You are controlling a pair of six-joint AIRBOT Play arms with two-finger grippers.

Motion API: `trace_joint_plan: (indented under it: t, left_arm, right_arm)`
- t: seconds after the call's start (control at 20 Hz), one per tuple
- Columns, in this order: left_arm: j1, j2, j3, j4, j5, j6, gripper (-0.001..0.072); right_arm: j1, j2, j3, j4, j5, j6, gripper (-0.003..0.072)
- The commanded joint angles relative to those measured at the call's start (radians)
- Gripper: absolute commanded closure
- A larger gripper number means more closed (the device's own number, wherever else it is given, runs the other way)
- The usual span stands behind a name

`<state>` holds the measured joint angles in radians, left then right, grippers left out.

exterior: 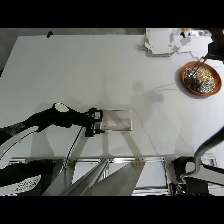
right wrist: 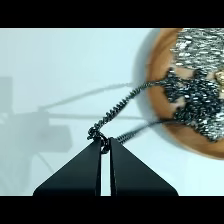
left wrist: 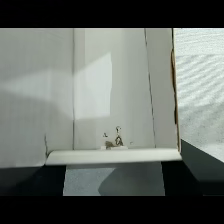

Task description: Fold the box and place the chain.

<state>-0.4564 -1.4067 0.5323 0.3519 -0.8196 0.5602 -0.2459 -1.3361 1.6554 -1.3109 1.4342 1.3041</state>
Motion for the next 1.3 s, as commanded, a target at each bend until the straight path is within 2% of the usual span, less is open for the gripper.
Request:
trace_joint_plan:
  t: [0.0, 0.25, 0.7, 0.95, 1.1, 1.25]
  left_arm:
    - [0.000, 0.000, 0.000, 0.000, 0.000, 0.000, 0.0696]
    - [0.000, 0.000, 0.000, 0.000, 0.000, 0.000, 0.0696]
    - [0.000, 0.000, 0.000, 0.000, 0.000, 0.000, 0.0696]
    - [0.000, 0.000, 0.000, 0.000, 0.000, 0.000, 0.0696]
    - [0.000, 0.000, 0.000, 0.000, 0.000, 0.000, 0.0696]
    - [0.000, 0.000, 0.000, 0.000, 0.000, 0.000, 0.0696]
  right_arm:
    - [0.103, 0.120, 0.000, 0.039, 0.103, -0.004, 0.0665]
    - [0.263, 0.216, -0.002, 0.039, 0.207, 0.006, 0.0665]
    - [0.530, 0.380, -0.034, 0.032, 0.234, 0.034, 0.0665]
    - [0.650, 0.491, -0.155, 0.044, 0.230, 0.034, 0.0665]
    - [0.707, 0.515, -0.259, 0.134, 0.195, 0.033, 0.0665]
    - [0.796, 0.514, -0.373, 0.165, 0.048, 0.022, 0.0665]
